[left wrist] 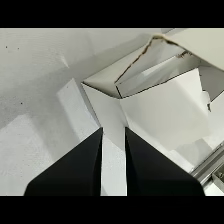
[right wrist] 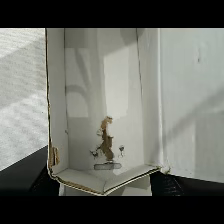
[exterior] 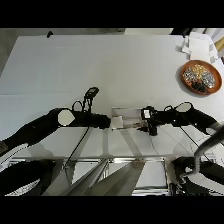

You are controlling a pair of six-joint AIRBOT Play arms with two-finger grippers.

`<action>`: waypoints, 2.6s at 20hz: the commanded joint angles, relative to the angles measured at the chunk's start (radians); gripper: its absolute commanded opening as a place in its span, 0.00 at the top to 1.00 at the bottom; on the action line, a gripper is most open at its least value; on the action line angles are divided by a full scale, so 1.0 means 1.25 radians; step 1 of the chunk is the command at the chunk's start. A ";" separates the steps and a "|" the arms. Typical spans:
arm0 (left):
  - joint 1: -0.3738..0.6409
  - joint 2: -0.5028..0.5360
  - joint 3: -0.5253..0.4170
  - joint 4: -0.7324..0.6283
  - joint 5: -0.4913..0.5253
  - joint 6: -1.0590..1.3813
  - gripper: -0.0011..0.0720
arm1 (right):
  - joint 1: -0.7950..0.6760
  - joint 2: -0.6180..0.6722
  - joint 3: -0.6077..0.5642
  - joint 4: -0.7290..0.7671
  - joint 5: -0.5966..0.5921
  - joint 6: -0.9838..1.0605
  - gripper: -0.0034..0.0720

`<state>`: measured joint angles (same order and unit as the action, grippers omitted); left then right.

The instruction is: Fold the box and place the chain.

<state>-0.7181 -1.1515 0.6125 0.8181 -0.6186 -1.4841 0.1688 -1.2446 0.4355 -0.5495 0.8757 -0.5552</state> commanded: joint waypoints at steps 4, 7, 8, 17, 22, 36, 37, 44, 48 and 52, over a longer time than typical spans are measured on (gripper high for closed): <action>0.000 0.001 0.001 -0.002 0.001 0.000 0.56 | 0.000 0.000 0.001 0.000 0.000 0.000 0.35; -0.004 0.001 0.001 -0.008 0.004 0.000 0.49 | 0.000 0.000 0.001 0.000 0.000 0.000 0.35; -0.008 0.001 0.001 -0.008 0.009 0.000 0.49 | 0.000 0.000 0.001 0.000 0.000 0.000 0.35; -0.049 -0.069 0.069 0.062 0.000 -0.115 0.48 | 0.000 0.000 0.001 0.000 0.000 0.000 0.35; -0.066 -0.135 0.153 0.213 -0.100 -0.307 0.45 | 0.000 0.000 0.001 0.000 0.000 0.000 0.35; -0.130 -0.284 0.403 0.386 -0.373 -0.634 0.45 | 0.000 0.000 0.001 0.000 0.000 0.000 0.35; -0.130 -0.298 0.424 0.386 -0.393 -0.655 0.45 | 0.000 0.000 0.001 0.000 0.000 0.000 0.35; -0.160 -0.375 0.466 0.402 -0.419 -0.768 0.47 | 0.000 0.000 0.001 0.000 0.000 0.000 0.35; -0.165 -0.384 0.466 0.442 -0.418 -0.793 0.53 | 0.000 0.000 0.001 0.000 0.000 0.000 0.35; -0.165 -0.385 0.466 0.472 -0.418 -0.812 0.64 | 0.000 0.000 0.001 0.000 0.000 0.000 0.35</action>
<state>-0.9226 -1.6283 1.1938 1.3705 -1.1397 -2.4767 0.1688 -1.2446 0.4355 -0.5491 0.8753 -0.5552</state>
